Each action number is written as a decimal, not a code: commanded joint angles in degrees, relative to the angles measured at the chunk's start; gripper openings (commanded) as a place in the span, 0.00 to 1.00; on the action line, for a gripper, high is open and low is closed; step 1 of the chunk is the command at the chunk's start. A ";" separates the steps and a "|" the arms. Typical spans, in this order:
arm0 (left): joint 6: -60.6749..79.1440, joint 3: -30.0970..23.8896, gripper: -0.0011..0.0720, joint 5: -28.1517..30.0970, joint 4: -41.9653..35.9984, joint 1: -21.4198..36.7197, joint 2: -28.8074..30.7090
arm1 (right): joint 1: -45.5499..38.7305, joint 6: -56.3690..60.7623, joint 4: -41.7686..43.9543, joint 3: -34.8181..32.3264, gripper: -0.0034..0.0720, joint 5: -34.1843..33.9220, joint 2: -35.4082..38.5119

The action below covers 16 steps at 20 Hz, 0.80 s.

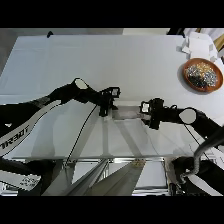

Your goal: Fold the box and place the chain.

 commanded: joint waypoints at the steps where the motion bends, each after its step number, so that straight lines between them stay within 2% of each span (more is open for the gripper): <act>1: 0.02 -0.02 0.03 -0.04 0.02 0.02 -0.02 | -2.21 -4.72 4.31 1.81 0.94 2.16 -3.67; 5: 0.02 -0.02 0.03 -0.04 0.02 0.02 -0.02 | -4.26 -4.76 5.33 4.98 0.94 4.76 -7.43; 10: 0.02 -0.02 0.03 -0.04 0.02 0.02 -0.02 | -4.26 -13.27 12.46 5.22 0.94 5.77 -10.14; 16: 0.02 -0.02 0.03 -0.04 0.00 0.02 -0.02 | -4.46 -15.37 13.68 5.25 0.94 5.77 -13.25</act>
